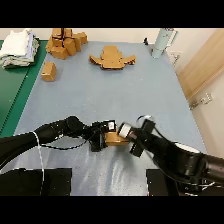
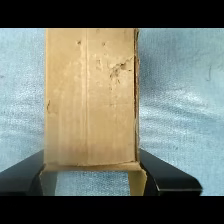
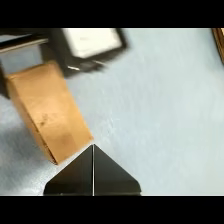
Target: Fold the box.
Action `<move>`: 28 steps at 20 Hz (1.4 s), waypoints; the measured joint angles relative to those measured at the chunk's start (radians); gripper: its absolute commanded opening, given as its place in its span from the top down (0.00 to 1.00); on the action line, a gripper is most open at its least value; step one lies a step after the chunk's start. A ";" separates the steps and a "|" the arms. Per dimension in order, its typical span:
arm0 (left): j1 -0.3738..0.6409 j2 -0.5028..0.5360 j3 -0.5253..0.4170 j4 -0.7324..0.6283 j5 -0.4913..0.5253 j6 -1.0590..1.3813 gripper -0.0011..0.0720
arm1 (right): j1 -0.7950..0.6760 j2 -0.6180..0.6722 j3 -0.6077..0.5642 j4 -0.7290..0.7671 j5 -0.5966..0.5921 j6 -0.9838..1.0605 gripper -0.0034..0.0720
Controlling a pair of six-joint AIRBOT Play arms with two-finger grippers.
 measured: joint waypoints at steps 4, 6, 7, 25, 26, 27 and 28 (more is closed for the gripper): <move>0.000 0.000 0.000 0.000 0.000 0.000 0.27 | -0.137 0.018 0.016 0.039 -0.107 0.290 0.95; 0.000 0.000 0.000 -0.002 0.001 0.000 0.27 | -0.262 0.003 0.034 0.114 -0.148 0.369 0.95; 0.000 0.000 0.000 -0.002 0.002 0.000 0.27 | -0.332 -0.011 0.045 0.159 -0.162 0.391 0.95; 0.700 0.051 0.196 0.455 0.025 -0.756 0.27 | -0.845 -0.423 0.272 0.573 -0.089 0.174 0.95; 0.757 0.021 0.228 0.461 0.020 -0.772 0.27 | -0.846 -0.431 0.274 0.573 -0.083 0.174 0.95; 0.811 -0.016 0.267 0.467 0.020 -0.790 0.27 | -0.846 -0.438 0.274 0.575 -0.082 0.173 0.95; 0.856 -0.056 0.309 0.474 0.016 -0.808 0.27 | -0.846 -0.443 0.275 0.584 -0.078 0.172 0.95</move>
